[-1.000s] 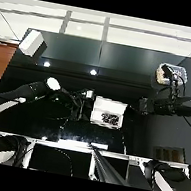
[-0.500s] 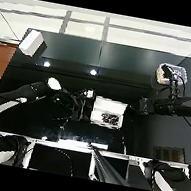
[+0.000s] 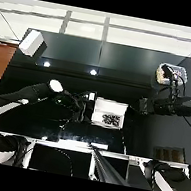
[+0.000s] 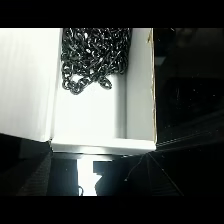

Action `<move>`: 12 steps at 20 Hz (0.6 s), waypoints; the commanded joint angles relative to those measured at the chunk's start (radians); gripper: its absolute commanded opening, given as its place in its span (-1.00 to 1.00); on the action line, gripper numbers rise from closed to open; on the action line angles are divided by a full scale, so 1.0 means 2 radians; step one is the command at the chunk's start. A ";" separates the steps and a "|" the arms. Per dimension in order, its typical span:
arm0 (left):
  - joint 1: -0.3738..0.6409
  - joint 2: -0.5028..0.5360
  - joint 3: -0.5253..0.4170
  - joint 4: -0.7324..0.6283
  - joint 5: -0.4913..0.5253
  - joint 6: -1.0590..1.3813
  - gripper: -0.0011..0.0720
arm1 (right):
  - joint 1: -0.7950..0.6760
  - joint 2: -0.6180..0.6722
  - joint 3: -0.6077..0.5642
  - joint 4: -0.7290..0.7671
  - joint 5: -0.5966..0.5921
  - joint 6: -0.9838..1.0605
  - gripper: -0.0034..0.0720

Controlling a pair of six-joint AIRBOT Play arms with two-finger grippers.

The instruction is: Fold the box and place the chain.

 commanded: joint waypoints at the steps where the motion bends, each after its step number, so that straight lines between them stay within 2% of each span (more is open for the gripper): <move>1: -0.004 0.000 0.001 -0.001 0.008 -0.005 0.96 | 0.000 0.000 0.000 0.000 0.000 0.000 0.27; 12: -0.003 0.000 0.002 -0.001 0.005 -0.004 0.96 | 0.000 0.000 0.000 0.001 0.000 0.000 0.27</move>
